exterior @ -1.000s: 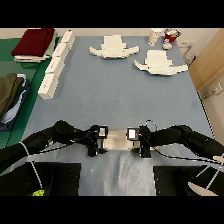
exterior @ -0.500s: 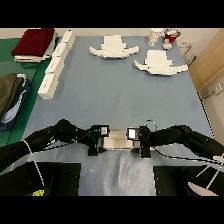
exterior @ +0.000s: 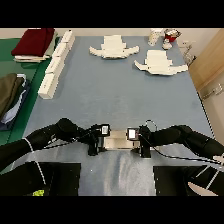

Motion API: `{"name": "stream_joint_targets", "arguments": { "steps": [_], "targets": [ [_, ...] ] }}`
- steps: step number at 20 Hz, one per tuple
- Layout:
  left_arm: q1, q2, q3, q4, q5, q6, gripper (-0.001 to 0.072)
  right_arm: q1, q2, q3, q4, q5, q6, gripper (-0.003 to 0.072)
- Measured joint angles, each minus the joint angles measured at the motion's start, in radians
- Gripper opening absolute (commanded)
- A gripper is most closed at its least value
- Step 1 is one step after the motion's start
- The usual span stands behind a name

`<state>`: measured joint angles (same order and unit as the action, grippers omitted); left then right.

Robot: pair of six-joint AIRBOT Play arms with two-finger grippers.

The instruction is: Fold the box.

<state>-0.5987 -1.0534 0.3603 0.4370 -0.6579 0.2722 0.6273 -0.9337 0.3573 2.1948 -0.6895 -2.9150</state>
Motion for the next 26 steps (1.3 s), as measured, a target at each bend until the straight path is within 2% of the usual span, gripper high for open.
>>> {"name": "stream_joint_targets", "arguments": {
  "steps": [3,5,18,25,26],
  "targets": [
    [0.000,0.000,0.000,0.002,-0.003,0.000,0.0585,0.000,0.000,0.000,0.000,0.000,0.000,0.0513],
    [0.000,0.000,0.000,0.003,-0.007,-0.001,0.0698,0.000,0.000,0.000,0.000,0.000,0.000,0.0513],
    [0.000,0.029,-0.028,-0.003,0.027,0.021,0.0697,0.000,0.000,0.000,0.000,0.000,0.001,0.0513],
    [0.000,0.031,-0.030,-0.060,0.031,0.082,0.0696,0.000,0.000,0.000,0.000,0.000,0.001,0.0513],
    [0.000,0.031,-0.030,-0.064,0.031,0.087,0.0623,0.000,0.000,0.000,0.000,0.000,0.001,0.0513]
  ]
}}
